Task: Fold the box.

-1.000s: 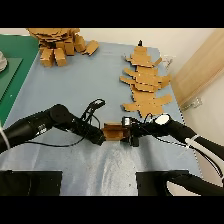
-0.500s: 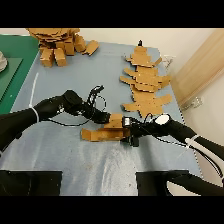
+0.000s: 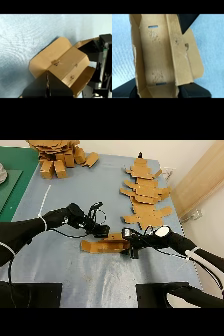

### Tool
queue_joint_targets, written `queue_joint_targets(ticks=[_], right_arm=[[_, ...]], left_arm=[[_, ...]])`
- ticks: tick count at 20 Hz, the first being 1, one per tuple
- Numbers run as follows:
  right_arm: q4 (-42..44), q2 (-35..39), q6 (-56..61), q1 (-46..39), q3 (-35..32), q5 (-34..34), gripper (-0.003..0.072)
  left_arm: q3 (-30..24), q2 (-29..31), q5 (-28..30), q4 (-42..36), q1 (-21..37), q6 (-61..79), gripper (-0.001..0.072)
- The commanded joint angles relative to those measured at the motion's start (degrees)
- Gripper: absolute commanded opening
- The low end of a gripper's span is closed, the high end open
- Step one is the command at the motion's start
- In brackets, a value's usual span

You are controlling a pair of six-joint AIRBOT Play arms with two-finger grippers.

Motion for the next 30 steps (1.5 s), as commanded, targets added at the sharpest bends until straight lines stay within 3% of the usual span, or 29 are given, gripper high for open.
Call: queue_joint_targets(ticks=[1,6,9,12,14,17,21,24,26,27,28,29,30], right_arm=[[0.04,0.02,0.22,0.0,-0.04,-0.07,0.052],[0.02,0.02,0.2,0.0,-0.04,-0.09,0.0521],[0.02,0.02,0.2,0.0,-0.04,-0.07,0.052],[0.02,0.02,0.2,0.0,-0.04,-0.09,0.052],[0.02,0.02,0.2,0.0,-0.04,-0.11,0.052],[0.02,0.02,0.2,0.0,-0.04,-0.09,0.0521],[0.02,0.02,0.2,0.0,-0.04,-0.09,0.052],[0.0,0.02,0.2,0.0,-0.04,-0.04,0.0521],[0.02,0.0,0.2,0.0,-0.04,-0.07,0.0521],[0.02,0.0,0.22,0.0,-0.04,-0.07,0.0521],[0.0,0.0,0.2,0.0,-0.04,-0.07,0.052],[0.0,0.0,0.2,0.0,-0.04,-0.07,0.0521],[0.02,0.0,0.2,0.0,-0.04,-0.07,0.052]], left_arm=[[0.22,-1.44,-3.04,-0.02,0.07,-1.2,0.0011],[2.51,-1.88,-5.09,0.0,0.07,-1.36,0.0011],[4.96,-1.66,-3.15,-0.02,0.74,2.38,0.0011],[7.21,1.01,-3.72,0.68,2.93,5.86,0.0011],[7.21,5.4,-3.43,8.02,5.03,7.26,0.001],[6.67,12.9,-5.51,30.51,5.75,8.44,0.001],[-4.7,25.59,-0.92,32.72,5.62,16.72,0.0008],[-18.32,37.48,3.02,28.81,4.85,27.23,0.0011],[-24.72,41.92,6.62,25.09,3.48,34.03,0.0015],[-26.32,42.23,7.19,23.74,2.78,36.06,0.0211],[-27.19,41.42,7.52,22.16,2.01,36.81,0.0593],[-27.32,40.06,7.41,20.81,1.36,36.81,0.0686],[-27.32,38.58,8.26,19.39,0.46,36.94,0.0686]])
